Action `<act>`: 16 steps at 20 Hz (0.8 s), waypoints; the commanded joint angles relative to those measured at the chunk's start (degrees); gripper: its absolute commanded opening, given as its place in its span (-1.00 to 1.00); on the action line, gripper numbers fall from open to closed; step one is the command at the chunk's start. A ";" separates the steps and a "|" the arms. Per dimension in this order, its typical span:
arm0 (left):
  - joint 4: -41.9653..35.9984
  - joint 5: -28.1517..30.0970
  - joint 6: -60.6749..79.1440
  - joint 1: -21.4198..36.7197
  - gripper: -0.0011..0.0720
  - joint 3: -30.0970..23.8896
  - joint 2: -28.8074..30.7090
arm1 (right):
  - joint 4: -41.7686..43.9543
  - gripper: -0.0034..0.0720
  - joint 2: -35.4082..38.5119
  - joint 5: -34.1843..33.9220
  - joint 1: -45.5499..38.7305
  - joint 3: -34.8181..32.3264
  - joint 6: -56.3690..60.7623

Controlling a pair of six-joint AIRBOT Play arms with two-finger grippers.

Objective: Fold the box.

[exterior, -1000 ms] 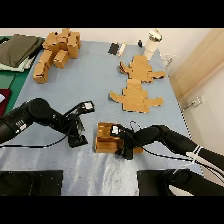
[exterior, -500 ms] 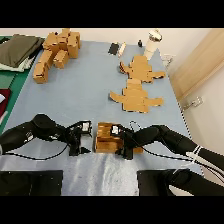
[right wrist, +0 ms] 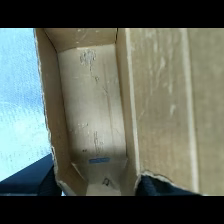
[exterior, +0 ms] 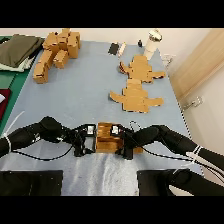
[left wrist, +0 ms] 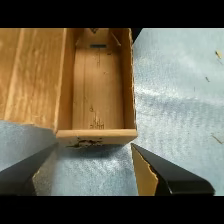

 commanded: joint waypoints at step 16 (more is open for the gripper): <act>0.90 3.02 -1.60 -5.57 0.99 2.86 -3.26 | 0.00 0.49 0.02 0.02 0.02 0.07 0.00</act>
